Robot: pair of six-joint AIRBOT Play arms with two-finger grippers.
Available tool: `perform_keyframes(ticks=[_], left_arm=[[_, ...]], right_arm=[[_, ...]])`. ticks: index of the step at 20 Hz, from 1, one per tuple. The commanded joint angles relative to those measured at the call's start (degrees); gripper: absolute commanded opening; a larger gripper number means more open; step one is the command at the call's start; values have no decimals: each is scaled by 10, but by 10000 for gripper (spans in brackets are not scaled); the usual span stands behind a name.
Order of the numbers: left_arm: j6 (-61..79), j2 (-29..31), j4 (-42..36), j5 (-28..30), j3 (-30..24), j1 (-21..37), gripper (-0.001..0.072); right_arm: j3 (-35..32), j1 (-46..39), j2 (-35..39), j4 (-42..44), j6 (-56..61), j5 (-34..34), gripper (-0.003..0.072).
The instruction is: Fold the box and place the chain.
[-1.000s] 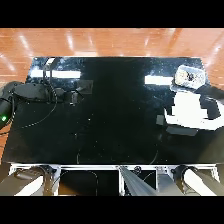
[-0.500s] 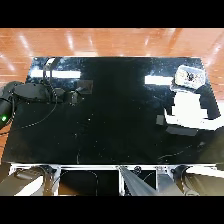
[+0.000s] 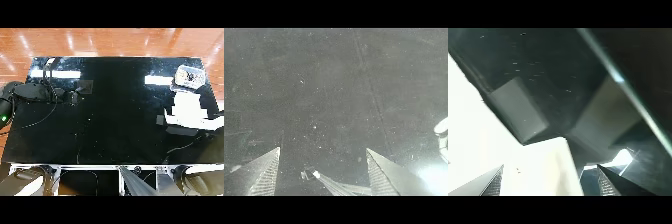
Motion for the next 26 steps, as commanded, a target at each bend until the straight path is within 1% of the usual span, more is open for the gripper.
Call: perform_keyframes(ticks=[1,6,10,12,13,14,15,16,20,22,24,26], left_arm=[[0,0,0,0,0,0,628],[0,0,0,1,0,0,628],[0,0,0,1,0,0,628],[0,0,0,1,0,0,628],[0,0,0,1,0,0,628],[0,0,0,1,0,0,628],[0,0,0,0,0,0,628],[0,0,0,0,0,0,628],[0,0,0,-2,0,0,628],[0,0,0,-4,0,0,628],[0,0,0,-4,0,0,628],[0,0,0,-4,0,0,628]], right_arm=[[7,19,-15,-1,-8,19,707],[5,40,-15,-22,-1,30,706],[5,42,-15,-50,22,45,706],[5,42,-15,-50,22,44,705],[5,42,-15,-50,22,46,650],[5,42,-15,-49,20,49,404],[5,42,-15,-44,7,58,187],[5,42,-14,-37,-13,67,27],[5,54,1,3,-36,63,34],[-2,75,16,44,-37,61,40],[-35,115,40,93,-38,66,40],[-81,172,66,125,-38,72,40]])
